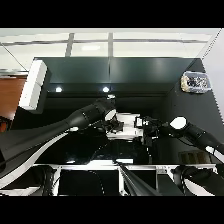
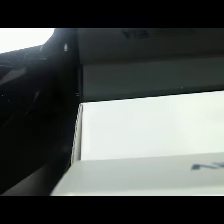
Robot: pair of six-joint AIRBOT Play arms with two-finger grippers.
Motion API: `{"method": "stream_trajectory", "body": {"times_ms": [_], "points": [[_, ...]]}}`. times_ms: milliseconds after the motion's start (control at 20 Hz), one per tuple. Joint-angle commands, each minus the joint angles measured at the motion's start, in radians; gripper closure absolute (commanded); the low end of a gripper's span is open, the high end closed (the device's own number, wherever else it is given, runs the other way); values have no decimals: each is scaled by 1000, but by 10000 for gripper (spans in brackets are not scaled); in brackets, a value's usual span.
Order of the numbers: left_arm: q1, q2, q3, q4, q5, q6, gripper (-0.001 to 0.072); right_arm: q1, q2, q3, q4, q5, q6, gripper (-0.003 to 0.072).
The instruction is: Fold the box and place the chain.
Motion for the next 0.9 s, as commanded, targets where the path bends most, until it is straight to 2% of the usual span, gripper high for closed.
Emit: {"method": "stream_trajectory", "body": {"times_ms": [0,50,150,200,250,300,500,550,600,650,850], "points": [[-9,-13,16,18,-26,-39,350,0,0,1,0,0,0,452],[-9,-13,16,18,-29,-51,365,0,0,1,0,0,0,452],[-9,-13,16,18,-30,-61,506,0,0,1,0,0,0,452],[-9,-13,16,18,-30,-68,552,0,0,1,0,0,0,452],[-9,-13,16,18,-30,-75,565,0,0,1,0,0,0,452],[-9,-14,16,18,-30,-84,671,0,0,1,0,0,0,452],[-9,-13,16,18,-32,-98,676,0,0,1,0,0,0,452],[-9,-13,16,18,-34,-98,608,0,0,1,0,0,0,452],[-9,-13,16,18,-34,-99,407,0,0,1,0,0,0,452],[-9,-13,16,18,-35,-100,270,0,0,1,0,0,0,452],[-9,-15,16,29,-45,-100,259,0,0,1,0,0,0,452]]}}
